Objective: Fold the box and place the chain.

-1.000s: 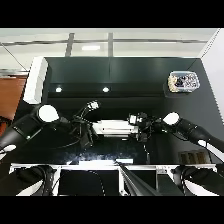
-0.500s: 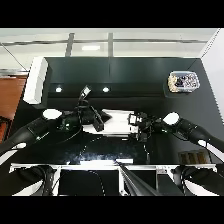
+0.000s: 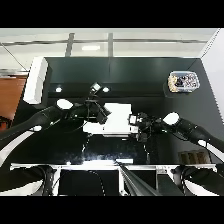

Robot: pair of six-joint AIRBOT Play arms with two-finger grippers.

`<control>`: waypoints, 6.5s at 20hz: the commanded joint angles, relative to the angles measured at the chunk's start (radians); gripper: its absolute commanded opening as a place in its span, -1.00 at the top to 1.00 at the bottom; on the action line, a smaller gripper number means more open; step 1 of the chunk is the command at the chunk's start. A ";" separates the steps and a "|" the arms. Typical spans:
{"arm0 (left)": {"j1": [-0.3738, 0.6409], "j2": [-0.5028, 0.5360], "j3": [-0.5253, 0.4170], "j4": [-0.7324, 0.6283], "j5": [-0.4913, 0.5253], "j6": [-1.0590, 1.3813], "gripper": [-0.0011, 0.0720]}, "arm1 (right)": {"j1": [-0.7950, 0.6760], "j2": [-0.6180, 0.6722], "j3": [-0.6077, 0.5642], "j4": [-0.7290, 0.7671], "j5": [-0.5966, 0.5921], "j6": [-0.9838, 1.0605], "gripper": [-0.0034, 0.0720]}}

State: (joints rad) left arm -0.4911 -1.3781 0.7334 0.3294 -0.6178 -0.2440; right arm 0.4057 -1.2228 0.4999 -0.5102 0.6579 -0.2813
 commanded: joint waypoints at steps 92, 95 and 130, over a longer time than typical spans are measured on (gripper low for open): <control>0.293 0.084 -0.243 0.176 -0.377 -0.845 0.90 | 0.002 0.000 0.000 -0.014 0.000 0.002 -0.36; 0.268 0.084 -0.196 0.175 -0.397 -0.829 0.88 | 0.002 0.000 0.000 -0.014 0.000 0.002 -0.36; -0.277 -0.055 0.305 1.141 -0.446 -1.849 -0.35 | 0.002 0.000 0.000 -0.015 0.000 0.005 -0.36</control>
State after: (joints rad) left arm -0.7162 -1.3979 0.9741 1.3422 -0.9806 -1.9259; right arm 0.4065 -1.2221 0.4999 -0.5251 0.6571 -0.2764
